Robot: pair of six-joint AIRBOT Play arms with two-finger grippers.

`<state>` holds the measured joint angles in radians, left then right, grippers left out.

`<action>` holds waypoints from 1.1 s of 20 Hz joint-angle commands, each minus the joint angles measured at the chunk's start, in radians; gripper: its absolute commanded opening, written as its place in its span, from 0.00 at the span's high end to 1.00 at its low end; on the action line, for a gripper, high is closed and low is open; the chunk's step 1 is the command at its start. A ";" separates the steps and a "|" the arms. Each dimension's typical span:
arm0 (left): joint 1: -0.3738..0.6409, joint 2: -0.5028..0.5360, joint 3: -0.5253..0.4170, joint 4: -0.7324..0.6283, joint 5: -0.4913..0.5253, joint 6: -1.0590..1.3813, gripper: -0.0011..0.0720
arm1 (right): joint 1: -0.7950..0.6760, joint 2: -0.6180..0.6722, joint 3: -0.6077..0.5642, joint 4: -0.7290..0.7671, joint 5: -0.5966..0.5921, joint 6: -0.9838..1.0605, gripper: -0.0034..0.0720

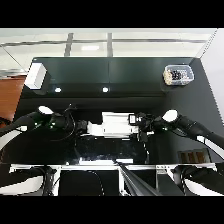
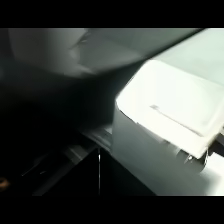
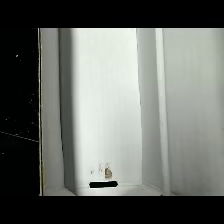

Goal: Fold the box and place the chain.

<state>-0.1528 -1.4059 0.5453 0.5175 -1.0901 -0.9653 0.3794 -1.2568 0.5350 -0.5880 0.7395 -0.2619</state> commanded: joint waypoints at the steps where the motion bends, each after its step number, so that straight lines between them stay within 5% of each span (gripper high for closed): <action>1: -0.037 0.005 0.031 -0.048 -0.026 0.019 0.95 | 0.001 0.000 0.001 0.000 0.000 0.000 0.79; 2: -0.035 0.006 0.043 -0.056 -0.052 0.020 0.91 | 0.001 0.000 0.001 0.000 0.000 0.000 0.79; 3: -0.034 0.006 0.056 -0.059 -0.077 0.020 0.74 | 0.001 0.000 0.001 0.000 0.000 0.000 0.79; 5: -0.033 0.006 0.080 -0.058 -0.108 0.019 0.22 | 0.001 0.000 0.001 0.000 0.000 0.000 0.79; 6: -0.034 0.006 0.089 -0.059 -0.105 0.019 0.19 | 0.001 0.000 0.001 0.000 0.000 0.000 0.78; 12: -0.103 0.006 0.150 -0.018 -0.061 0.008 0.20 | 0.001 0.000 0.001 0.000 0.000 0.000 0.79; 14: -0.167 0.006 0.193 0.033 -0.015 -0.058 0.31 | 0.001 0.000 0.001 0.000 0.000 0.000 0.79; 18: -0.273 0.006 0.290 0.202 0.024 -0.317 0.31 | 0.001 0.000 0.001 0.000 0.000 0.000 0.79; 22: -0.347 0.006 0.345 0.294 0.015 -0.492 0.44 | 0.001 0.000 0.001 0.000 0.000 0.000 0.78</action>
<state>-0.4473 -1.4002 0.8490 0.7231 -1.0836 -1.3022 0.3794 -1.2568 0.5350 -0.5880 0.7395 -0.2623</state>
